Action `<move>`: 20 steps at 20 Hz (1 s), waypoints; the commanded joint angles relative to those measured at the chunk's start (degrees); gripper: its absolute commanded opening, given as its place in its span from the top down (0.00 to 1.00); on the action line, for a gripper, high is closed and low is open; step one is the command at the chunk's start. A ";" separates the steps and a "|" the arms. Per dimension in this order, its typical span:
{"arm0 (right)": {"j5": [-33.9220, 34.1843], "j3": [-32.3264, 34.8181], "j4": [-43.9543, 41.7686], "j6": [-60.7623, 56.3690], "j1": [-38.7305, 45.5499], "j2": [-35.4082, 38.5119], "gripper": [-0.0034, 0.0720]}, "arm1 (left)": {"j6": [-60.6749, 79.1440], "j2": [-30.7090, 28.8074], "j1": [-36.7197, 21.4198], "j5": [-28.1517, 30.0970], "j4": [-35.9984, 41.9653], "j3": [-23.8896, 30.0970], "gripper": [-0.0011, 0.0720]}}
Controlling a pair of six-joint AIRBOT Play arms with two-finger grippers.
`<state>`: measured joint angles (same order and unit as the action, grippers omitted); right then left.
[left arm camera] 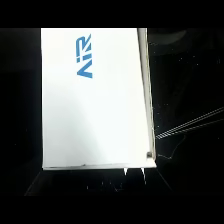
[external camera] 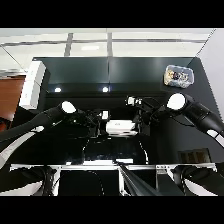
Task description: Fold the box and place the chain.
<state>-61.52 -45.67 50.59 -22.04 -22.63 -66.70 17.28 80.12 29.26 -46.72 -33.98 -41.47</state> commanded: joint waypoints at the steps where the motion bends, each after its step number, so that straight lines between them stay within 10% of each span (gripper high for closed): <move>1: -0.81 0.04 2.21 0.02 0.00 0.00 0.44 | 0.04 0.04 0.02 0.02 -0.02 0.02 0.44; 4: -0.28 0.11 2.21 0.00 -0.02 0.00 0.42 | 0.04 0.04 0.02 0.02 -0.02 0.02 0.44; 5: 0.09 0.13 2.21 0.00 -0.02 0.00 0.26 | 0.04 0.04 0.02 0.02 -0.02 0.02 0.44; 20: 0.33 0.50 1.99 0.02 0.00 2.47 0.31 | 0.04 0.04 0.02 0.02 -0.02 0.02 0.44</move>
